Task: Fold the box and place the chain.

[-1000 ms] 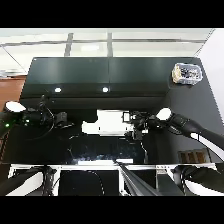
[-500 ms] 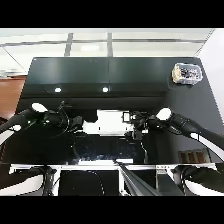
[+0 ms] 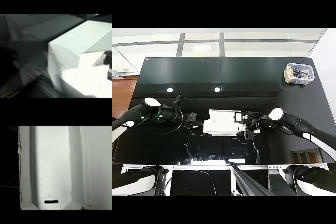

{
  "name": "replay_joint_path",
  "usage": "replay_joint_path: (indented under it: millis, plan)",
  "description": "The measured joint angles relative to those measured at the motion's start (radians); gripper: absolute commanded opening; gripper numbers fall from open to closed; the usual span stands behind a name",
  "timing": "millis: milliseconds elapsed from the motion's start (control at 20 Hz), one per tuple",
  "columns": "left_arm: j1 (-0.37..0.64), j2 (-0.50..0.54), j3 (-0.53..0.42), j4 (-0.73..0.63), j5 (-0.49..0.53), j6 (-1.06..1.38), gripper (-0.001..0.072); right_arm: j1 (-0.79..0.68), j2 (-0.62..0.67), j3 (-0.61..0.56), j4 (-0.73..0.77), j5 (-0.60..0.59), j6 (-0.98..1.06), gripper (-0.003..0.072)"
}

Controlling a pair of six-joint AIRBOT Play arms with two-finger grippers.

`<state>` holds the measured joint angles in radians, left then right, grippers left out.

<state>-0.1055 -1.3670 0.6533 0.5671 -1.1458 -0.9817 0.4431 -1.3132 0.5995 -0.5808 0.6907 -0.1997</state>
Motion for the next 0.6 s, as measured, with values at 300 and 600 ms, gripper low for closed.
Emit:
replay_joint_path:
  millis: [300, 600]
  plan:
    - [-0.010, 0.000, 0.005, -0.024, -0.018, 0.017, 0.0677, 0.000, 0.000, 0.000, 0.000, 0.000, 0.000, 0.0246]
    - [-0.080, 0.000, 0.014, -0.030, -0.040, 0.013, 0.0586, 0.000, 0.000, 0.000, 0.000, 0.000, 0.000, 0.0246]
